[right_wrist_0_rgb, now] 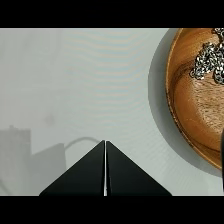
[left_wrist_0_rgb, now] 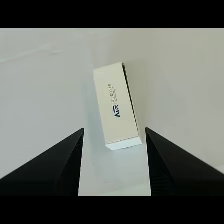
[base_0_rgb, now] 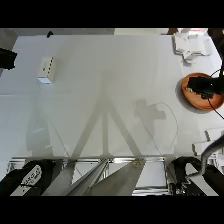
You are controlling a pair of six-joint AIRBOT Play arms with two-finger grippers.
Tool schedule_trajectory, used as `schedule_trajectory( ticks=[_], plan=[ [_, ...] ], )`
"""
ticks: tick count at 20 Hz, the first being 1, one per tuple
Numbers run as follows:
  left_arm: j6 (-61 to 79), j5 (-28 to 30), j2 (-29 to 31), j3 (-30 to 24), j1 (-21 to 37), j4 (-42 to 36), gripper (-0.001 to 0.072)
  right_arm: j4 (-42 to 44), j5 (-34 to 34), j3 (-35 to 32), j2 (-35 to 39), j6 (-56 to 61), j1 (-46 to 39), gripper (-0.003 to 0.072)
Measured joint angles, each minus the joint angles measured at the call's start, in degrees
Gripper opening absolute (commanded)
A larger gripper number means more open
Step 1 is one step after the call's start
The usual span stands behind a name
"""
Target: Fold the box and place the chain.
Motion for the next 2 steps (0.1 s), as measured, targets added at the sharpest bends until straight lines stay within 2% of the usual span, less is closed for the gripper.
schedule_trajectory(
  ticks=[2],
  plan=[
    [0.0, -0.02, 0.02, 0.0, 0.0, -0.02, 0.0419, 0.0, -0.02, 0.0, 0.0, 0.0, 0.0, 0.0015]
  ],
)
